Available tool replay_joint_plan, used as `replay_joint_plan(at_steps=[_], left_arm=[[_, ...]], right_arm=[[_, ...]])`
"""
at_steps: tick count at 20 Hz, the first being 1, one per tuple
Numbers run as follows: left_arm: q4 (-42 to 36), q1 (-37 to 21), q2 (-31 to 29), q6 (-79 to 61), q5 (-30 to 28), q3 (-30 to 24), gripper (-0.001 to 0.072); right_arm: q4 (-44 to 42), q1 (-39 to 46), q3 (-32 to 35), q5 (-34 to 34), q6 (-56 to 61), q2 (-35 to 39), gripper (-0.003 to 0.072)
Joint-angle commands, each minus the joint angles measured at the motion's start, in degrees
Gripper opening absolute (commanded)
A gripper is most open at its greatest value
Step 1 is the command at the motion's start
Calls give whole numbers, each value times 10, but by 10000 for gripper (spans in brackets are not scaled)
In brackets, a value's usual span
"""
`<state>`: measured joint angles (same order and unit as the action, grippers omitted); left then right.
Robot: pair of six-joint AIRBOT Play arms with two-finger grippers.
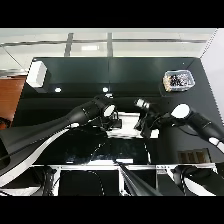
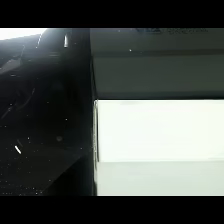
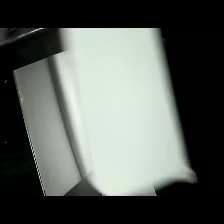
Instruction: Fold the box and place the chain.
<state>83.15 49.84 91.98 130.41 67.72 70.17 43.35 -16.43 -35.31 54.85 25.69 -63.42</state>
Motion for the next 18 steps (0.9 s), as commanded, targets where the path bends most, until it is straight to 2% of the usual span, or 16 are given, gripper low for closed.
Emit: replay_joint_plan(at_steps=[1,2,4,6,8,10,14,16,18], left_arm=[[1,0,0,0,3,0,29],[1,0,0,0,3,0,30],[1,0,0,0,3,0,30],[1,0,0,0,3,0,29],[1,0,0,0,3,0,29],[1,0,0,0,3,0,29],[1,0,0,0,3,0,29],[1,0,0,0,3,0,29],[1,0,0,0,3,0,29]], right_arm=[[136,66,-67,149,290,50,13],[160,96,-82,193,323,65,14],[196,176,-84,201,358,89,14],[207,274,-71,168,424,90,14],[201,362,-26,111,518,89,13],[149,410,35,97,542,83,13],[-23,385,149,106,414,52,13],[-50,334,182,68,396,50,13],[-57,287,185,41,396,48,13]])
